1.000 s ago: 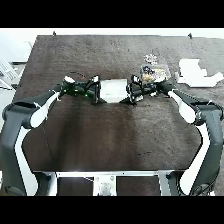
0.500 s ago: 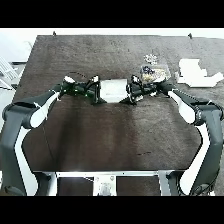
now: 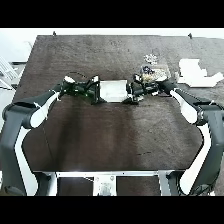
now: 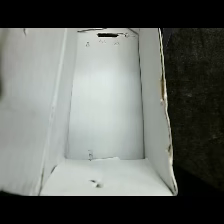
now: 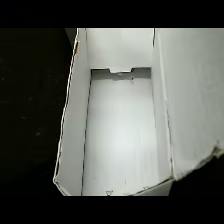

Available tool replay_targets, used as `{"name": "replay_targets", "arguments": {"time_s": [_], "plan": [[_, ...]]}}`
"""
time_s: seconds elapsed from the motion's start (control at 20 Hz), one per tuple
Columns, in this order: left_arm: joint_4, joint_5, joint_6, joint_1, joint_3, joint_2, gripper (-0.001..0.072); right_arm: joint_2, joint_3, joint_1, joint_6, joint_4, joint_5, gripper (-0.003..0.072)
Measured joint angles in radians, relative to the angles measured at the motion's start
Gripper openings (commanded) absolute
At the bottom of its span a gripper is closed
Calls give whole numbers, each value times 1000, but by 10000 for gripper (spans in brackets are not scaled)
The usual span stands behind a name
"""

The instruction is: Fold the box and place the chain.

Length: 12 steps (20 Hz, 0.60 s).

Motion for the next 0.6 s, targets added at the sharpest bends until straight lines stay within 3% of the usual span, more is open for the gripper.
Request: {"name": "replay_targets", "arguments": {"time_s": [0.6], "plan": [[-2, 8, -3, 2, 1, 0, 471, 97, 0, -85, 134, -119, 51, 720]]}}
